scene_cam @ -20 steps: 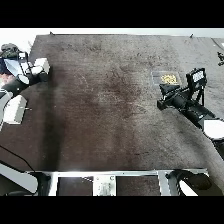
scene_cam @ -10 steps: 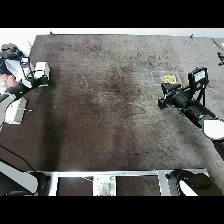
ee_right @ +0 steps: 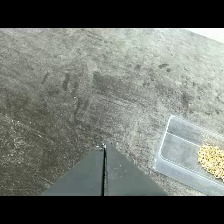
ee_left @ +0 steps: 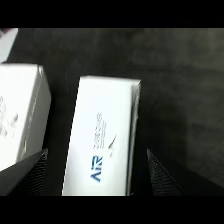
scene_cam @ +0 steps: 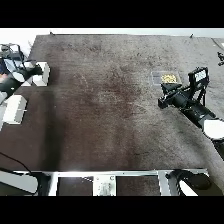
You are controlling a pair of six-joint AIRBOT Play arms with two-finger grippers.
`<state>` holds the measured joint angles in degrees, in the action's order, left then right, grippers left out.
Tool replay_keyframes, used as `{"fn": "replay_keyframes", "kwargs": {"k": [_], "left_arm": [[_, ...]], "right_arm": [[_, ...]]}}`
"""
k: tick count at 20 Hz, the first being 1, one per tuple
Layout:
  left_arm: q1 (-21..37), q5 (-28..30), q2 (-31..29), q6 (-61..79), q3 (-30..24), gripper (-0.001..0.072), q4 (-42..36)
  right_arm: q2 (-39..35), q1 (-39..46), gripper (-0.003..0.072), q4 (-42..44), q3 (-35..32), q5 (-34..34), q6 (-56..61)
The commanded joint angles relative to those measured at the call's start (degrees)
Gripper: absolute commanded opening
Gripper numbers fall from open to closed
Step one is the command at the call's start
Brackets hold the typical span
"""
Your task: Fold the box and place the chain.
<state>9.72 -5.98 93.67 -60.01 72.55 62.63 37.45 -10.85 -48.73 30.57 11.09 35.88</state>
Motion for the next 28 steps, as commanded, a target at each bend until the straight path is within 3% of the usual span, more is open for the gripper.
{"fn": "replay_keyframes", "kwargs": {"k": [1, 2, 4, 5, 6, 9, 13, 17, 20, 24, 26, 28], "left_arm": [[0.04, -6.36, -8.59, 0.22, 0.07, 0.0709, 0.02], [0.04, -8.74, -11.45, 0.42, 0.04, 0.0702, 0.02], [0.04, -12.98, -16.70, 1.25, 0.00, 0.0235, 0.00], [0.04, -13.40, -19.37, 1.95, -0.66, 0.0078, -0.15], [0.04, -11.93, -22.73, 2.03, -2.51, 0.0012, -1.51], [0.02, -5.66, -33.79, 5.75, -11.61, 0.0011, -5.11], [0.02, -7.39, -47.04, 11.45, -26.25, 0.0011, -7.10], [0.02, -6.95, -60.43, 24.90, -41.35, 0.0010, -21.42], [0.02, -10.45, -72.81, 35.06, -50.88, 0.0010, -32.02], [0.02, -17.79, -88.26, 36.46, -60.28, 0.0010, -34.51], [0.04, -17.62, -92.61, 36.46, -63.39, 0.0011, -34.51], [0.04, -17.66, -93.20, 35.95, -64.11, 0.0012, -34.51]], "right_arm": [[-0.07, -0.02, 0.0014, 0.09, 0.04, 0.00, 0.00], [-0.07, -0.02, 0.0014, 0.09, 0.04, 0.00, 0.00], [-0.26, -0.02, 0.0015, 0.11, 0.04, 0.00, 0.17], [-0.87, -0.02, 0.0015, 0.09, 0.02, -0.24, 1.95], [-1.79, -0.02, 0.0015, 0.09, 0.02, -1.03, 3.82], [-5.77, 0.07, 0.0014, -0.35, 0.00, -2.78, 4.68], [-10.54, 3.96, 0.0015, -0.35, -1.68, -2.56, 6.29], [-16.20, 8.15, 0.0014, -0.35, -6.14, -2.60, 9.20], [-19.61, 10.32, 0.0014, -1.20, -9.22, -2.97, 9.18], [-20.63, 14.01, 0.0014, -1.20, -11.23, -2.86, 9.18], [-20.63, 14.97, 0.0014, -1.22, -11.37, -2.05, 9.18], [-20.63, 14.97, 0.0014, -1.20, -11.37, -2.12, 9.18]]}}
